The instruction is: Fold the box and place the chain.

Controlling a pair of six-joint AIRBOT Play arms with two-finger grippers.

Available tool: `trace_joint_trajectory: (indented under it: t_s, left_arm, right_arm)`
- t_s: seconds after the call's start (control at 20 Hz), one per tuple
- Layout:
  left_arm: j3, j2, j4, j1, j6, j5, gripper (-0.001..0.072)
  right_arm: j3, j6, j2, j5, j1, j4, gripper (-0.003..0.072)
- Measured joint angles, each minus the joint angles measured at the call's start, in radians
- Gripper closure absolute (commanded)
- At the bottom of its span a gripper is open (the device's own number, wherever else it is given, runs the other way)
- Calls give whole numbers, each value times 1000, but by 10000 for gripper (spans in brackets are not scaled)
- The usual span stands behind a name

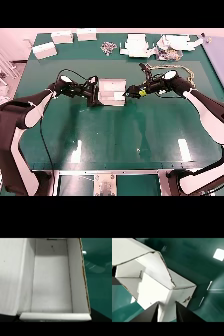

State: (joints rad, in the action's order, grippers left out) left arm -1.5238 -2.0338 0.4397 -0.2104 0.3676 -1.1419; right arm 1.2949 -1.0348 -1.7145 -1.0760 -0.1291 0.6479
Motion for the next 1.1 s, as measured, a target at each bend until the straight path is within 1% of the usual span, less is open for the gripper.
trace_joint_trajectory:
  t_s: [0.2,0.3,0.35,0.6,0.75,0.8,1.1]
  left_arm:
    - [0,0,1,1,0,0,80]
    - [0,0,0,1,0,1,80]
    - [0,0,0,1,0,2,80]
    - [0,0,0,1,0,2,80]
    - [0,0,0,1,0,2,80]
    - [0,0,0,0,0,-1,80]
    - [0,0,0,0,0,-1,80]
  right_arm:
    - [21,-35,0,10,-26,47,412]
    - [47,-73,0,11,-43,99,405]
    - [62,-98,0,11,-53,130,375]
    - [117,-225,0,11,-106,268,370]
    - [132,-304,1,11,-142,351,289]
    - [135,-335,0,9,-154,380,278]
    - [154,-454,1,12,-199,492,279]
